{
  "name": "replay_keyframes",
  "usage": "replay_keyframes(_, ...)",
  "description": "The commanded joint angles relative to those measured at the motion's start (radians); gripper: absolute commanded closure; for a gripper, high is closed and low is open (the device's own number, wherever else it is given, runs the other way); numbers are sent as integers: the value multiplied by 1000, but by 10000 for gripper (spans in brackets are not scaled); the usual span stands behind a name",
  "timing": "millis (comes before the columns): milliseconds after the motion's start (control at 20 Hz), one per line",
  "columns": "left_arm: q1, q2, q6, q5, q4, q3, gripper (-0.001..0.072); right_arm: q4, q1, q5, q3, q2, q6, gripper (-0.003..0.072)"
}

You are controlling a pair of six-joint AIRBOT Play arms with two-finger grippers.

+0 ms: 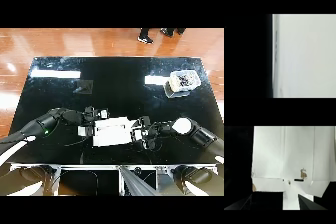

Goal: Fold the box and place the chain.

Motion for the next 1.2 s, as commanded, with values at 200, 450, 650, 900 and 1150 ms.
replay_keyframes(200, 1, -64, 0, 117, 3, 63, 688, -2, 21, -27, -11, -2, -43, -10)
replay_keyframes(450, 2, -77, 0, 116, 2, 76, 688, -80, 21, -70, -25, -7, -45, -9)
replay_keyframes(650, 2, -77, 0, 117, 2, 75, 687, -68, 21, -94, -34, -36, -97, -9)
replay_keyframes(900, 2, -77, 0, 115, 2, 75, 687, -10, 43, -93, -35, -57, -124, -9)
replay_keyframes(1150, 2, -77, 0, 115, 2, 75, 687, 7, 111, -145, -40, -76, -133, -9)
